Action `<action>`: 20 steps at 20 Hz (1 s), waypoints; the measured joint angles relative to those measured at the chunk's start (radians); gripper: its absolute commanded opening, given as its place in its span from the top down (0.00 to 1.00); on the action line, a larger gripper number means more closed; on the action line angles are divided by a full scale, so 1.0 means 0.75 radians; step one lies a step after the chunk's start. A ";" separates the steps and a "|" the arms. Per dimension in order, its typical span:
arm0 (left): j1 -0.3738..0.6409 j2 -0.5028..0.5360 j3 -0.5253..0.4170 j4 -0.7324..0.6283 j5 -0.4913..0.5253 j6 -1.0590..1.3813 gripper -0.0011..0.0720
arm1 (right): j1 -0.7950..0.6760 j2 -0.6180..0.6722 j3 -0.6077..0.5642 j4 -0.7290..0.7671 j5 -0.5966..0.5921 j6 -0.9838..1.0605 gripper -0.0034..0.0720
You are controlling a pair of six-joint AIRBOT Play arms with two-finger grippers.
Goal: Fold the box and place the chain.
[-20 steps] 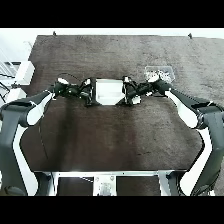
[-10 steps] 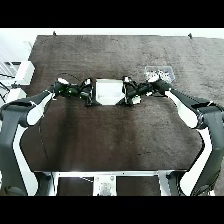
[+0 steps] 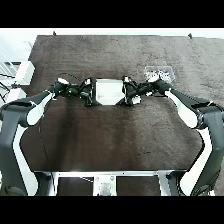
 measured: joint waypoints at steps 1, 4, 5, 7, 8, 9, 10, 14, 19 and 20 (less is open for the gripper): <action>0.000 0.000 -0.001 0.000 0.001 0.000 0.51 | 0.002 0.000 -0.001 0.002 0.001 0.002 0.13; -0.002 -0.001 -0.001 -0.007 0.012 -0.002 0.51 | 0.004 0.003 -0.002 0.008 0.017 0.020 0.01; -0.002 -0.001 -0.001 -0.006 0.011 -0.002 0.51 | -0.003 0.008 -0.002 0.009 0.037 0.025 0.01; -0.002 -0.001 -0.001 -0.003 0.005 -0.001 0.51 | -0.017 0.024 -0.002 0.008 0.073 0.039 0.01; -0.002 -0.001 -0.001 -0.003 0.005 -0.001 0.51 | -0.030 0.034 -0.002 0.008 0.090 0.049 0.01; -0.002 -0.001 -0.001 -0.003 0.005 -0.001 0.51 | -0.043 0.042 -0.002 0.003 0.100 0.059 0.01; -0.001 -0.001 -0.001 -0.003 0.005 -0.002 0.51 | -0.061 0.051 -0.002 -0.009 0.108 0.070 0.01; -0.001 -0.001 0.000 -0.003 0.006 -0.003 0.51 | -0.150 0.097 -0.002 -0.035 0.127 0.120 0.01; -0.001 -0.001 0.000 -0.002 0.004 -0.002 0.51 | -0.235 0.171 -0.001 0.047 0.254 0.175 0.93; -0.001 -0.001 0.000 -0.002 0.004 -0.001 0.51 | -0.238 0.178 -0.002 0.067 0.294 0.187 0.94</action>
